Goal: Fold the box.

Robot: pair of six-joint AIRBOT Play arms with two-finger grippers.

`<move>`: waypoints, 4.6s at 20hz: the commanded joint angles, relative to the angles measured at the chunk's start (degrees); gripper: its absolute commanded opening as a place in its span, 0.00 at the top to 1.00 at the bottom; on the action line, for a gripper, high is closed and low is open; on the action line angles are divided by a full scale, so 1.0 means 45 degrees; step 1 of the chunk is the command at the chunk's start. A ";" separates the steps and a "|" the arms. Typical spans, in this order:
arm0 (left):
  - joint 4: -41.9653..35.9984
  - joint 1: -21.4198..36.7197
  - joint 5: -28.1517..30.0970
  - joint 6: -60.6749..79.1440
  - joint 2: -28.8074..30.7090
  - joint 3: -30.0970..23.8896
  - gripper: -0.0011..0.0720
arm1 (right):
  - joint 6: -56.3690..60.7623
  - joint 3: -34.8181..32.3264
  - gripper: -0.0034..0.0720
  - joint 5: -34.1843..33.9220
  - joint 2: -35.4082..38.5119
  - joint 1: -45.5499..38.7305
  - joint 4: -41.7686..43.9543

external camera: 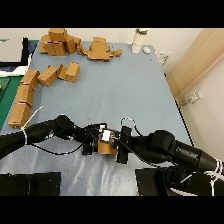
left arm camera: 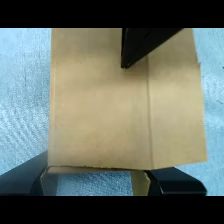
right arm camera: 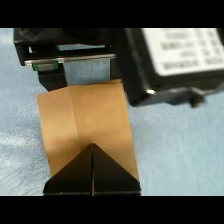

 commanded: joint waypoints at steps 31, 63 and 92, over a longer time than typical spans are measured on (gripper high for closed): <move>0.0005 0.0015 0.0005 0.0005 0.0000 0.0015 0.26 | 0.3317 -0.0199 0.37 -0.0457 -0.0345 0.3279 -0.5095; 0.0005 0.0015 0.0005 0.0005 0.0000 0.0015 0.26 | 0.4648 0.0102 0.24 -0.1146 -0.0976 0.4265 -0.6863; 0.0005 0.0015 0.0005 0.0005 0.0000 0.0015 0.26 | 0.4872 0.0612 0.56 -0.1846 -0.1282 0.4294 -0.8068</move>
